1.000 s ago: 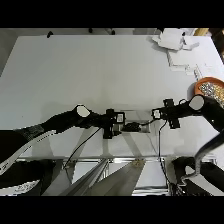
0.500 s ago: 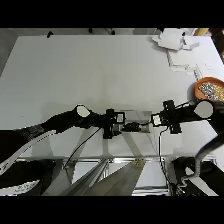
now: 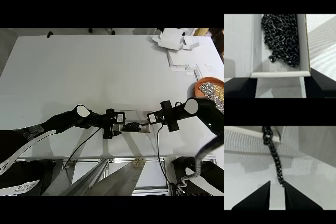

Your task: Fold the box and place the chain.

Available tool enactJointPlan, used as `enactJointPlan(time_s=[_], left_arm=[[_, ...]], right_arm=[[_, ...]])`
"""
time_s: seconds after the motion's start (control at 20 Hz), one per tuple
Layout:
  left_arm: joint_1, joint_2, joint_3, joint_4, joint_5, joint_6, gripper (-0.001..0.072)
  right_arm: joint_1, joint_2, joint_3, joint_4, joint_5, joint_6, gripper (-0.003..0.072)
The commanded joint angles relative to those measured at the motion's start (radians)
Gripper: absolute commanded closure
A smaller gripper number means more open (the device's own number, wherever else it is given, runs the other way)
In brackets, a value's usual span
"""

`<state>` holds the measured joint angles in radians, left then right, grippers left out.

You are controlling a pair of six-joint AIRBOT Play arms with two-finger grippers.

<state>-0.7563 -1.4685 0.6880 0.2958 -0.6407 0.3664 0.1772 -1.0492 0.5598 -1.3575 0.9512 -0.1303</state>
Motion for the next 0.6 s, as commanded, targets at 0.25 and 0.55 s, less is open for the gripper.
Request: enactJointPlan(time_s=[0.25,0.55], left_arm=[[0.0,0.001,0.0,0.0,0.0,0.0,0.0435],[0.0,0.001,0.0,0.0,0.0,0.0,0.0435]], right_arm=[[0.001,-0.062,0.001,-0.007,-0.097,-0.009,0.0489],[0.001,-0.085,0.001,-0.006,-0.069,-0.009,0.049]])
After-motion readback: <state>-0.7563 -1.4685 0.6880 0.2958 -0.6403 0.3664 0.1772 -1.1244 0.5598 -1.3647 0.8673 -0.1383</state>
